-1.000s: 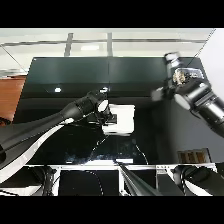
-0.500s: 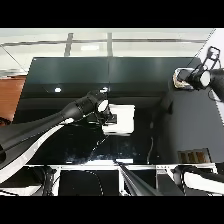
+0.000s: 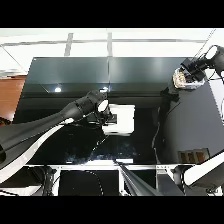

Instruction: Fold the box and place the chain.

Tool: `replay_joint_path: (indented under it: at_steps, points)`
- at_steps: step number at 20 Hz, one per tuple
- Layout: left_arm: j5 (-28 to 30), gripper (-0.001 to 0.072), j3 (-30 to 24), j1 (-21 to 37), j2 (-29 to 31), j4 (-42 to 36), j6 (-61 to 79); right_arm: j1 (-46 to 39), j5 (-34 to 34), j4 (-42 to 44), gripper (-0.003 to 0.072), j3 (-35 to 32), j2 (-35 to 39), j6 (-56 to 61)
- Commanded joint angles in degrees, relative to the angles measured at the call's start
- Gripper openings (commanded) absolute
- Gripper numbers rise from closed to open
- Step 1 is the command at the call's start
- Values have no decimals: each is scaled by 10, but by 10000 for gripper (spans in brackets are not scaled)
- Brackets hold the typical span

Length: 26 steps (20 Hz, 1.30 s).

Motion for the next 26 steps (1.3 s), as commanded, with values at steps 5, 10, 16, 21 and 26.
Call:
replay_joint_path:
  at_steps: [5, 10, 16, 21, 26]
  points:
    - [-19, 25, 1, 0, 0, 0, 0, -4, 14, 31, 492, 34, -54, 26]
    - [-18, 24, 1, 0, 0, 0, 0, -4, 42, 53, 13, 79, -37, -97]
    - [-16, 24, 1, 0, 0, -2, 0, -4, 92, 53, 13, 137, 59, -221]
    - [-16, 25, 1, 0, 0, -2, 0, -1, 103, 75, 12, 137, 137, -275]
    - [-11, 25, 1, 0, 0, -2, 0, -6, 129, 187, 12, 137, 238, -349]
